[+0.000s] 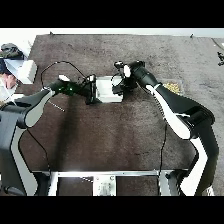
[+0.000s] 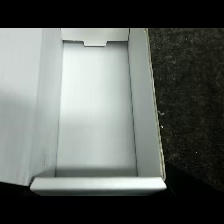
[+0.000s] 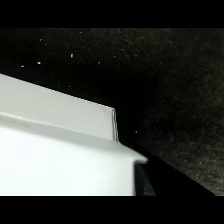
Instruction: Fold the box and place the chain.
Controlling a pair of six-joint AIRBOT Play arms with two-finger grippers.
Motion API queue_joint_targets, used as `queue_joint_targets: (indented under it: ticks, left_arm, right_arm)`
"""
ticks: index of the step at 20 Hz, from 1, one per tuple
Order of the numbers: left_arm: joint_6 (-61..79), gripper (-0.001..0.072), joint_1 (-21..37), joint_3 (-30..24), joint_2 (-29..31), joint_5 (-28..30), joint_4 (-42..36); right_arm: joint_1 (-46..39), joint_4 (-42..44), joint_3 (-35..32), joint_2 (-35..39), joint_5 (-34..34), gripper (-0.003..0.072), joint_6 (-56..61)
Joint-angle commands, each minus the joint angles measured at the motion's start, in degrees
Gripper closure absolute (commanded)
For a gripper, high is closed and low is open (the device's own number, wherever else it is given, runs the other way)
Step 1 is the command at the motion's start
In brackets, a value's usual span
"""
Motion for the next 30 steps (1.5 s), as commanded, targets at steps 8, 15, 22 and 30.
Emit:
queue_joint_targets:
  ticks: [8,15,22,30]
  left_arm:
    - [0.0,0.0357,0.0,0.0,0.0,0.0,0.0]
    - [0.0,0.0357,0.0,0.0,0.0,0.0,0.0]
    - [0.0,0.0358,0.0,0.0,0.0,0.0,0.0]
    - [0.0,0.0357,0.0,0.0,0.0,0.0,0.0]
  right_arm:
    - [1.3,-0.4,0.1,-0.8,-3.0,0.0314,5.3]
    - [1.3,-1.8,0.0,-1.3,-2.3,0.0315,5.6]
    - [1.5,-2.8,0.0,-1.3,-1.0,0.0482,7.3]
    - [1.8,-2.8,0.0,-1.3,-0.9,0.0628,9.8]
